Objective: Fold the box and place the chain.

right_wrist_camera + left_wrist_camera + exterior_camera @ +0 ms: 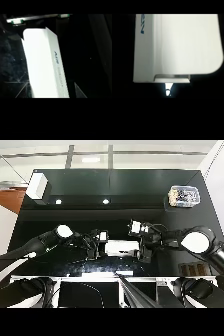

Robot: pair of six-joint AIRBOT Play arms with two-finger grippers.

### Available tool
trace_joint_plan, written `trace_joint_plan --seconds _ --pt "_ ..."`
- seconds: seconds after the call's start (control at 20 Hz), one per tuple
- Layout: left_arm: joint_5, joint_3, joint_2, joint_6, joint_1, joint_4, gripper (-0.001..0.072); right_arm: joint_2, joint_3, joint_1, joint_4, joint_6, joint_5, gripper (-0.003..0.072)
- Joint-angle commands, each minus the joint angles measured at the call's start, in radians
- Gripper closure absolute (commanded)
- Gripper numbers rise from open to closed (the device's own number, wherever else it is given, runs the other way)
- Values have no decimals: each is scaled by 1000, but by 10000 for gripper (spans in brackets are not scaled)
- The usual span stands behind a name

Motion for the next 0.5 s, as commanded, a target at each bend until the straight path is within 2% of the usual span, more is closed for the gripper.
trace_joint_plan --seconds 0.0,0.25,0.45 --pt "0 0 0 0 0 0 237 -8 -76 0 -6 19 -125 -22" --pt "0 0 0 0 0 0 237 -17 -91 0 -5 27 -136 -21" --pt "0 0 0 0 0 0 237 -17 -90 0 26 27 -42 -24"
